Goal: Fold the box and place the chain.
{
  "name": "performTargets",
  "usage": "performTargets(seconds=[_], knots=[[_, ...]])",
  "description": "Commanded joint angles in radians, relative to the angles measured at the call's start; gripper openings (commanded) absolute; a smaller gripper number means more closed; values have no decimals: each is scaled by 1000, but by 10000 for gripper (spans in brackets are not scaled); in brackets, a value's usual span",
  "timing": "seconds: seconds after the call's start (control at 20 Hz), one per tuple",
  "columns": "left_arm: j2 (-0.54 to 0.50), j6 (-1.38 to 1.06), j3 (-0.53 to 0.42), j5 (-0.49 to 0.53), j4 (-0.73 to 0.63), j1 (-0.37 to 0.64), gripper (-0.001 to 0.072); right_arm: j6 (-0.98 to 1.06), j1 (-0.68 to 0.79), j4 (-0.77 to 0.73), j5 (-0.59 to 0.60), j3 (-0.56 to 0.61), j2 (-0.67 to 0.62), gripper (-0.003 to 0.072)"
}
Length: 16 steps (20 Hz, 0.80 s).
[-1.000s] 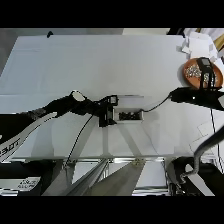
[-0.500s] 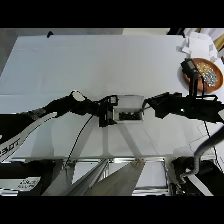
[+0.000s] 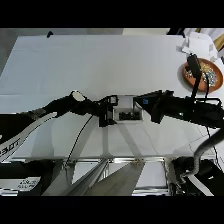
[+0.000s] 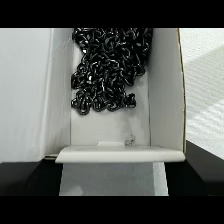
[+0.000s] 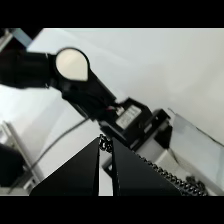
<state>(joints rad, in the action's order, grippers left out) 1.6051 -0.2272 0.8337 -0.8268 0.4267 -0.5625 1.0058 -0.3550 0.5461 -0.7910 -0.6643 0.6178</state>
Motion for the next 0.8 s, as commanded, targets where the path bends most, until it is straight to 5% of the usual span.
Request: performTargets(seconds=[0.0,0.75], knots=[[0,0,0,0,0,0,252,-76,-6,-128,70,0,-2,7],[0,0,0,0,0,0,252,-196,-6,-342,92,0,-2,8]])
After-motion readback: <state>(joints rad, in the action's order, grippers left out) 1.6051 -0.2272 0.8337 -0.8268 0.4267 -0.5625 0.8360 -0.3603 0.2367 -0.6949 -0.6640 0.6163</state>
